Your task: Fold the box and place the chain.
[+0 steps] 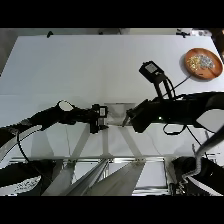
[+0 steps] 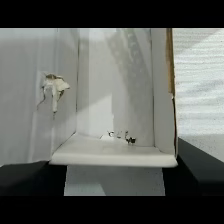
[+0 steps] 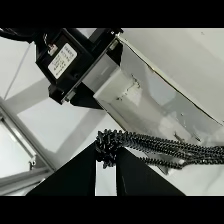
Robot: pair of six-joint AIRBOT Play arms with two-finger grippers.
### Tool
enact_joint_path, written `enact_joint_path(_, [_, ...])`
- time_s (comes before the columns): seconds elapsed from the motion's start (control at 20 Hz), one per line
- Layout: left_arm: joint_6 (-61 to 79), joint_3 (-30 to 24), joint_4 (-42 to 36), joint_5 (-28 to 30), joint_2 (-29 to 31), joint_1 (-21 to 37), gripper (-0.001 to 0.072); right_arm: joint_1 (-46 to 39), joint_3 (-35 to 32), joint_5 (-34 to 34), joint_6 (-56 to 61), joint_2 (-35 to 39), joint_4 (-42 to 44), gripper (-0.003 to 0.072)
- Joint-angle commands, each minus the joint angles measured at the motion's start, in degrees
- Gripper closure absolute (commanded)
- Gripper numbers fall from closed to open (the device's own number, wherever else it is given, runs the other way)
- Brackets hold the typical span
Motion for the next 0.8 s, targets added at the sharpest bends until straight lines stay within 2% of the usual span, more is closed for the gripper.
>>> enact_joint_path(0.0, [0.0, 0.02, 0.02, 0.0, 0.04, -0.02, 0.0315, 3.08, -0.17, -5.07, 1.9, -4.28, -1.49, 0.0674])
enact_joint_path(0.25, [0.02, 0.02, 0.0, 0.0, 0.04, -0.04, 0.0315, 3.26, -0.17, -11.72, 5.25, -10.6, -2.56, 0.0673])
enact_joint_path(0.75, [0.0, 0.02, 0.02, 0.02, 0.07, -0.02, 0.0315, 3.26, -0.17, -3.34, 5.27, -15.91, -1.97, 0.0673])
